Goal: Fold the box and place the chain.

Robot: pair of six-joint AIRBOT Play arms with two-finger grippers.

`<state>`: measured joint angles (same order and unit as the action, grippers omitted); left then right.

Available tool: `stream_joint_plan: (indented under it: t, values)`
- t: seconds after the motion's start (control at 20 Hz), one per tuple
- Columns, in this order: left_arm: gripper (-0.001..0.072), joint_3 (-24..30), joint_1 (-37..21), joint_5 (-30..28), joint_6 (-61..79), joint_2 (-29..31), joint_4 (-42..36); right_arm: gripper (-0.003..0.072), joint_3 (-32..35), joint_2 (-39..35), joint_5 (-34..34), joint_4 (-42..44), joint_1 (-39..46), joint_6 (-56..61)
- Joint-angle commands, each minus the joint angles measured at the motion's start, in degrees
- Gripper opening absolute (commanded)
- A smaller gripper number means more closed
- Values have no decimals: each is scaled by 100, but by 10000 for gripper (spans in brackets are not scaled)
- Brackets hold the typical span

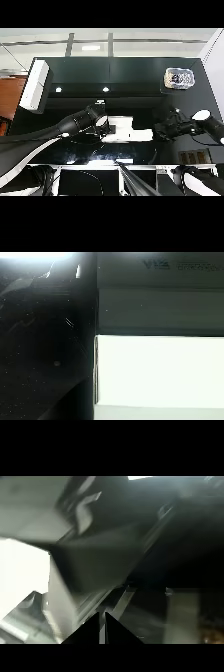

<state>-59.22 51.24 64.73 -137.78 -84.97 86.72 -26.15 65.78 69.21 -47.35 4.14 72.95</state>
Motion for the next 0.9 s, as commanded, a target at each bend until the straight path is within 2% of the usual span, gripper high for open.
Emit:
stream_joint_plan:
  t: [0.0, 0.15, 0.2, 0.25, 0.3, 0.55, 0.6, 0.65, 0.85]
  values:
    - [33, -4, 0, -20, 0, -2, 28, 43, 4, 385, 0, 809, -629, -564]
    - [33, -4, 0, -17, 0, -2, 28, 44, 2, 382, -57, 1344, -748, -833]
    - [33, -4, 0, -13, 0, -2, 28, 180, -4, 382, -7, 1497, -748, -898]
    - [33, -4, 0, -13, 0, -2, 26, 450, -31, 382, 76, 1611, -748, -1001]
    - [33, -4, 0, -11, 0, -2, 26, 520, -92, 380, 210, 1626, -748, -1145]
    - [33, -4, 0, -13, 0, -2, 28, 529, -422, 378, 866, 1633, -750, -1390]
    - [33, -4, 0, -11, 0, -2, 26, 633, -444, 378, 883, 1633, -750, -1388]
    - [33, -4, 0, -13, 0, -2, 28, 654, -444, 378, 868, 1628, -750, -1340]
    - [33, -4, 0, -13, 0, -2, 31, 634, -457, 378, 450, 1628, -1032, -1165]
